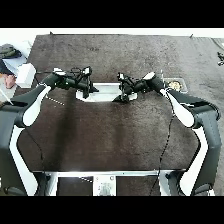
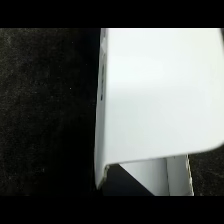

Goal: Fold the box and place the chain.

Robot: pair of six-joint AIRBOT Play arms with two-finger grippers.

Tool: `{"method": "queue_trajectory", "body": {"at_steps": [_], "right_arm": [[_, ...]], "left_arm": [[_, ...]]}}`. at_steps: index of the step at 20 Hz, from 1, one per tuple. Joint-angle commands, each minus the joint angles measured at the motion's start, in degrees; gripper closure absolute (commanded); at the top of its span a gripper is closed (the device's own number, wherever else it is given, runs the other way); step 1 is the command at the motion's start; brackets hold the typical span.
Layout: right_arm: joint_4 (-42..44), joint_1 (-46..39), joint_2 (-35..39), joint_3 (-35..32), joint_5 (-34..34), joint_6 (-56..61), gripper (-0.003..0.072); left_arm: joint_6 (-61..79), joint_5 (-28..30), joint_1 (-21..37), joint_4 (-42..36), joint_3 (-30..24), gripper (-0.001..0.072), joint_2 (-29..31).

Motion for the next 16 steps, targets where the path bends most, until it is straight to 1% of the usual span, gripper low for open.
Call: {"method": "queue_trajectory", "body": {"at_steps": [1, 14, 15, 16], "right_arm": [[-0.1, 0.0, 0.0, 0.0, -0.1, 0.0, 0.0293], [0.0, 0.0, 0.0, 0.0, -0.1, 0.0, 0.0293], [-0.1, 0.0, 0.0, 0.0, -0.1, 0.0, 0.0293], [-0.1, 0.0, 0.0, 0.0, -0.1, 0.0, 0.0293]], "left_arm": [[0.0, 0.0, 0.0, 0.0, 0.0, 0.0698, 0.0], [0.0, -0.6, 0.0, 0.1, 0.0, 0.0696, 0.0], [0.0, -0.7, 0.0, 0.0, 0.0, 0.0563, 0.0], [0.0, -0.5, 0.0, -0.1, 0.0, 0.0296, 0.0]]}}
